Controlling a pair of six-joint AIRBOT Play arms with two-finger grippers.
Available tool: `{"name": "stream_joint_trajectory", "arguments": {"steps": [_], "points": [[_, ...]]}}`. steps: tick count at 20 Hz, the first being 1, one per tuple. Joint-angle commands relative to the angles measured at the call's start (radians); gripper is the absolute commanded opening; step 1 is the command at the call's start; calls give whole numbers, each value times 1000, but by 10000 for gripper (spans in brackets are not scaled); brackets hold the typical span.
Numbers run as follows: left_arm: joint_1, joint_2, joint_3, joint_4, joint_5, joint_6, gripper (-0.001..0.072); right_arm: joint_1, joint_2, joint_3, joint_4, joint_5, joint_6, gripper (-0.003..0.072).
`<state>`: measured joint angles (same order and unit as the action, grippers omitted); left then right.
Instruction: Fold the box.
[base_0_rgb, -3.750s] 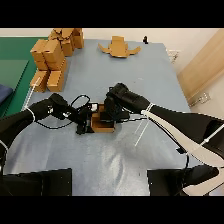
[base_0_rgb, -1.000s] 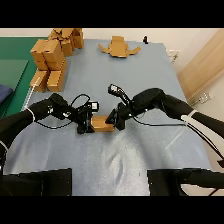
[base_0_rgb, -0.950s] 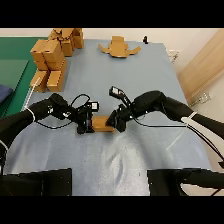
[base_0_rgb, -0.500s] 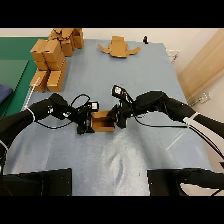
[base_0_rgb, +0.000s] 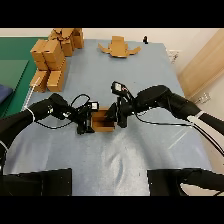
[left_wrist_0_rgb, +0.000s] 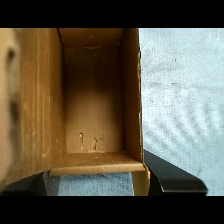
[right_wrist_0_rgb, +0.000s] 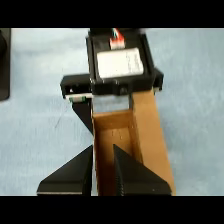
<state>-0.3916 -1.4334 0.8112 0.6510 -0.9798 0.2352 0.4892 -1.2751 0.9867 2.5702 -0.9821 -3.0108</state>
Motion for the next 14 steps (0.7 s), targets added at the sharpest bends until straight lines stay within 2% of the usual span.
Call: {"name": "stream_joint_trajectory", "arguments": {"steps": [1, 3, 4, 5, 8, 12, 14], "points": [[0, 0, 0, 0, 2, 0, 143, 2, 59, 41, 21, 48, 3, 203], [0, 0, 0, 0, 2, 0, 143, -10, 53, 49, 19, 210, 26, 205], [0, 0, 0, 0, 1, 0, 143, -33, 26, 55, 23, 231, 26, 205], [0, 0, 0, 0, 1, 0, 143, -64, -15, 74, 25, 184, 36, 205], [0, 0, 0, 0, 4, 0, 143, -154, -195, 183, 27, -86, 68, 208], [0, 0, 0, 0, 4, 0, 143, -160, -345, 292, 10, -334, 31, 232], [0, 0, 0, 3, 5, 0, 143, -126, -346, 291, -60, -365, 33, 232]]}}
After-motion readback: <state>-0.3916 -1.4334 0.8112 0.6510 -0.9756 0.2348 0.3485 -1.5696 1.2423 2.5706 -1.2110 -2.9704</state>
